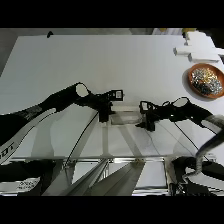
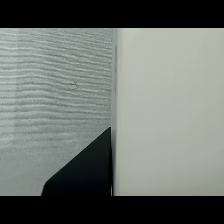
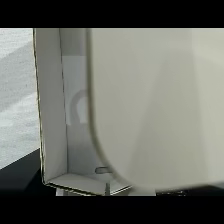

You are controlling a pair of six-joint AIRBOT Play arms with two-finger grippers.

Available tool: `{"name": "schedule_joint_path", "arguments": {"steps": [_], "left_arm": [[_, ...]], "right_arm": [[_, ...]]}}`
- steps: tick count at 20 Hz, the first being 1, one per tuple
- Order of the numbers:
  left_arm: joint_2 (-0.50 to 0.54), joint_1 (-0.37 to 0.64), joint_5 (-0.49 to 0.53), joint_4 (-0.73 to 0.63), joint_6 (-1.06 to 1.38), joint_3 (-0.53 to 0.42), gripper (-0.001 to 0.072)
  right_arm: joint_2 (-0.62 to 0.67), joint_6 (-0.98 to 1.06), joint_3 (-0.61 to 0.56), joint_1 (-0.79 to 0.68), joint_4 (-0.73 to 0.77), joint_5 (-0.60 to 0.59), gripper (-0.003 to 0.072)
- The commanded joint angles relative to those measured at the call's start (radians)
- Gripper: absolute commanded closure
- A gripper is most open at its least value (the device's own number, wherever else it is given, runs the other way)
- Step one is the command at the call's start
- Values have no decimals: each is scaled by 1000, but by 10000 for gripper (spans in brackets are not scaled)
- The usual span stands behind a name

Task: Fold the box and place the chain.

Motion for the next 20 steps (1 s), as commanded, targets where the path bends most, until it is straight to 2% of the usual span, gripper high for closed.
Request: {"name": "schedule_joint_path", "arguments": {"steps": [1, 11, 12, 13, 14, 15, 20], "left_arm": [[0, 0, 0, 0, 0, 0, 700], [0, 0, 2, -13, 0, 0, 700], [3, 0, -5, -18, -7, 0, 683], [10, 1, -23, -15, -6, 0, 526], [21, 3, -37, -14, -6, 0, 286], [38, 5, -48, -10, -6, 0, 129], [141, 55, -71, 80, -71, 0, 114]], "right_arm": [[0, 0, 0, 1, 0, 2, 349], [0, 0, 0, 1, 0, 2, 349], [0, 0, 0, 1, -1, 2, 349], [0, 0, 0, 1, 0, 2, 349], [0, 0, 0, 1, 0, 2, 349], [0, 0, 0, 1, 0, 2, 349], [0, 0, 0, 1, 0, 2, 349]]}}
